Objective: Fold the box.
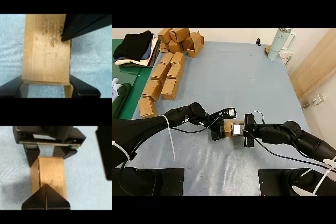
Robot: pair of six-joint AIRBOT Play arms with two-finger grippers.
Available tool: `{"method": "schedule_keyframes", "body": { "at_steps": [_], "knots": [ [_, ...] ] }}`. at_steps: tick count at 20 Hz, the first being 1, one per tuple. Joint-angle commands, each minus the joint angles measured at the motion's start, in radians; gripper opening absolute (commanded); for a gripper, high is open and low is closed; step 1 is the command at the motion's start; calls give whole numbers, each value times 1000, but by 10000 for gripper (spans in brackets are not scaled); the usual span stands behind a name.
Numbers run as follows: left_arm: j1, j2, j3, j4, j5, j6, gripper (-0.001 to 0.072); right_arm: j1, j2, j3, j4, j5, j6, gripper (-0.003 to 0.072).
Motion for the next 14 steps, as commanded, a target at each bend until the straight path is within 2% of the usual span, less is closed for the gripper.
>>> {"method": "schedule_keyframes", "body": {
  "at_steps": [1,6,9,11,14],
  "knots": [
    [0,0,1,0,0,0,468,0,-24,0,5,-3,2,6],
    [0,0,1,0,0,0,467,0,-19,0,4,-3,2,6],
    [0,0,1,0,0,0,468,-2,48,0,1,-1,18,7],
    [0,0,1,0,0,0,468,-4,105,3,-68,5,202,7],
    [0,0,1,0,0,0,468,-80,157,7,-294,-22,799,7]
  ]
}}
